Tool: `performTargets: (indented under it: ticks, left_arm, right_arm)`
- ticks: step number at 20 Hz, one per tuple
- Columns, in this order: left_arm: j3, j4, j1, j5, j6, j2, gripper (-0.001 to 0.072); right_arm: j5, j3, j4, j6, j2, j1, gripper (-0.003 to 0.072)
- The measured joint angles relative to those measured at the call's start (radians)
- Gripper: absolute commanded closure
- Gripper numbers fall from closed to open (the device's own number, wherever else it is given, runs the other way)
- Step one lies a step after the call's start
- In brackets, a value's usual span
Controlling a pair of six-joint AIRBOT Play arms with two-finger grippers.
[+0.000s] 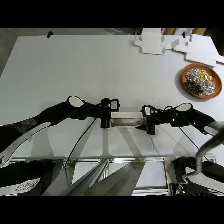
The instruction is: Fold the box and place the chain.
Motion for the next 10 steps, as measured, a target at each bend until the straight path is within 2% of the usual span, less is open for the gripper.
performTargets:
  ticks: [10]
  left_arm:
    - [0.000,0.000,0.000,0.000,0.000,0.000,0.0700]
  right_arm:
    - [0.000,0.000,-0.008,0.000,0.000,0.000,0.0277]
